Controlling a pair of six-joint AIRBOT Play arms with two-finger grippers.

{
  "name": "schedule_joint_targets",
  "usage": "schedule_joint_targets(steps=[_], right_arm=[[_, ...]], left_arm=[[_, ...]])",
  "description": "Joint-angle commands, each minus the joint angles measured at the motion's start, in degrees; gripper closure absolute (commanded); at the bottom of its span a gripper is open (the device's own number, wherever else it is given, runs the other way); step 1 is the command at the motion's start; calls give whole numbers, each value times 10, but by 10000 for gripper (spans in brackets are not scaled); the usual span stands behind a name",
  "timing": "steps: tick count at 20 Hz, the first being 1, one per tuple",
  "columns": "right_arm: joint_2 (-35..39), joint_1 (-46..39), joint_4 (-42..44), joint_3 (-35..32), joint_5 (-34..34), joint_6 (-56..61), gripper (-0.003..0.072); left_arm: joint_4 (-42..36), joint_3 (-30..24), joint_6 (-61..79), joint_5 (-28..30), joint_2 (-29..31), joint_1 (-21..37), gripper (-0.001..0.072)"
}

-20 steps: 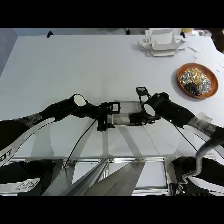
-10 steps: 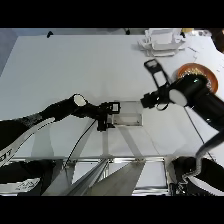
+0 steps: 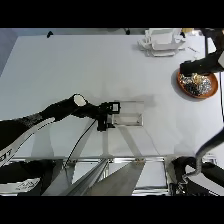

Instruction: Fold the box and place the chain.

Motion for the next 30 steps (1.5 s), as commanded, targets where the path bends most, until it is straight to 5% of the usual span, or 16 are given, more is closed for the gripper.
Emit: schedule_joint_targets(steps=[1,4,6,16,30], right_arm=[[-59,-104,22,6,-24,-28,310],[-108,-137,43,6,-53,-50,312],[-135,-141,45,6,-66,-50,416],[-221,-141,24,6,-72,-17,418],[-230,-173,3,6,-86,54,469]], left_arm=[[0,0,0,0,0,0,456],[0,0,0,0,0,0,456],[0,0,0,0,0,0,456],[0,0,0,0,0,0,456],[0,0,0,0,0,0,456]])
